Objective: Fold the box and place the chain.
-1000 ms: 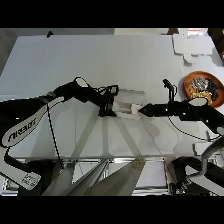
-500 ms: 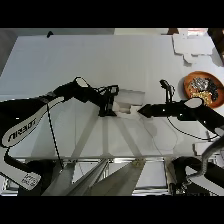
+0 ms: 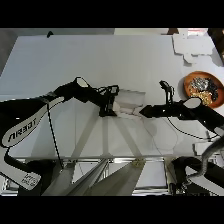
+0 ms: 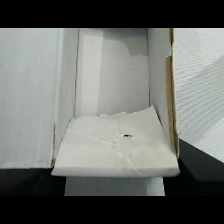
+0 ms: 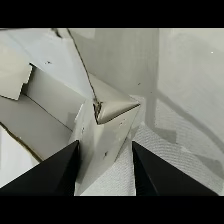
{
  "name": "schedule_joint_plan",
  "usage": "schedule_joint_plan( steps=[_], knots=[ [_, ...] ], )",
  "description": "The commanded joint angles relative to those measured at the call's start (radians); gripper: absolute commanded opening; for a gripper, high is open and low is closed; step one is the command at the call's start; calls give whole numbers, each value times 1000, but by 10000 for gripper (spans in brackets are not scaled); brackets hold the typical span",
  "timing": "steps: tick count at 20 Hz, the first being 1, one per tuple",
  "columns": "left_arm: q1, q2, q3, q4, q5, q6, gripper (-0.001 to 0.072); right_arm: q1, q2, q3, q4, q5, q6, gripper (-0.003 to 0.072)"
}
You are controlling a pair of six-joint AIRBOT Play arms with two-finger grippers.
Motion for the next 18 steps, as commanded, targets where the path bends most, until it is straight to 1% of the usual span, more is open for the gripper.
schedule_joint_plan(
  steps=[1,5,6,7,8,10,13,15,17,18],
  knots=[
    [1,0,0,1,-2,1,274,21,0,19,-5,-4,32,336],
    [1,0,0,1,-2,1,274,90,0,72,-13,-5,60,348],
    [1,0,0,1,-2,1,274,110,0,83,-23,-6,60,388],
    [1,0,0,1,-2,1,274,129,0,91,-42,-12,61,409],
    [1,0,0,1,-1,1,274,148,0,95,-67,-26,89,409],
    [1,0,0,1,-1,1,274,184,0,95,-169,-66,224,409],
    [1,0,0,1,-2,1,274,236,0,95,-453,-90,525,409],
    [1,0,0,1,-2,1,274,265,0,97,-595,-91,696,408],
    [1,0,0,1,-2,1,274,288,0,109,-661,-90,793,397],
    [1,0,0,1,-1,1,274,297,0,122,-667,-91,828,397]
  ],
)
